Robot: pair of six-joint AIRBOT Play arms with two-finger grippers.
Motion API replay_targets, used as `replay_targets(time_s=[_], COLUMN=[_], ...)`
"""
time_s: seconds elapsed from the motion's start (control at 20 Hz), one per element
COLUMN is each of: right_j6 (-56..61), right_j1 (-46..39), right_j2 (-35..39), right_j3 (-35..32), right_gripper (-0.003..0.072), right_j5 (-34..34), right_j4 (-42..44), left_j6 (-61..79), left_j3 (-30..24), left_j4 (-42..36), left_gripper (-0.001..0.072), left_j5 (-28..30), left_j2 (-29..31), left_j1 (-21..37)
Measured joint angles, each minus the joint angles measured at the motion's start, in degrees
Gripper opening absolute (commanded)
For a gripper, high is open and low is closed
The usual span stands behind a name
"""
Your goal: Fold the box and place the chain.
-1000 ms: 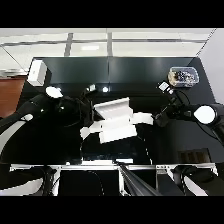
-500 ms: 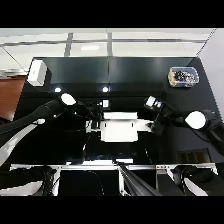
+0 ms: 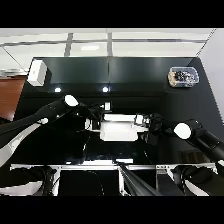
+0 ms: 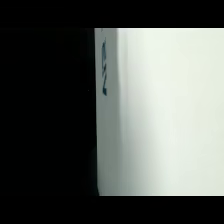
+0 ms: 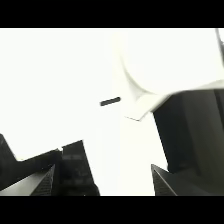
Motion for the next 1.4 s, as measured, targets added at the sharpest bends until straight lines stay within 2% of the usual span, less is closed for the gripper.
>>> replay_targets(time_s=[0.5, 0.75, 1.0, 1.4], right_j6=[-5.3, -7.5, -8.5, -13.2], right_j1=[3.6, 3.8, 3.8, 3.1], right_j2=[-0.5, -1.9, -2.3, -2.3], right_j3=[-1.6, -2.4, -1.9, 2.2], right_gripper=[0.0710, 0.0710, 0.0710, 0.0710], right_j5=[0.8, 0.6, -4.1, -6.7], right_j4=[3.7, 11.5, 17.2, 14.0], left_j6=[0.0, 0.0, 0.0, 0.0], left_j3=[0.1, 0.1, 0.1, 0.1], left_j4=[3.8, 4.1, 4.3, 4.3], left_gripper=[0.0027, 0.0027, 0.0027, 0.0027], left_j5=[0.6, 0.9, 1.0, 1.1], left_j2=[-0.2, -0.2, -0.2, -0.2], left_j1=[-1.8, -1.9, -1.9, -1.9])
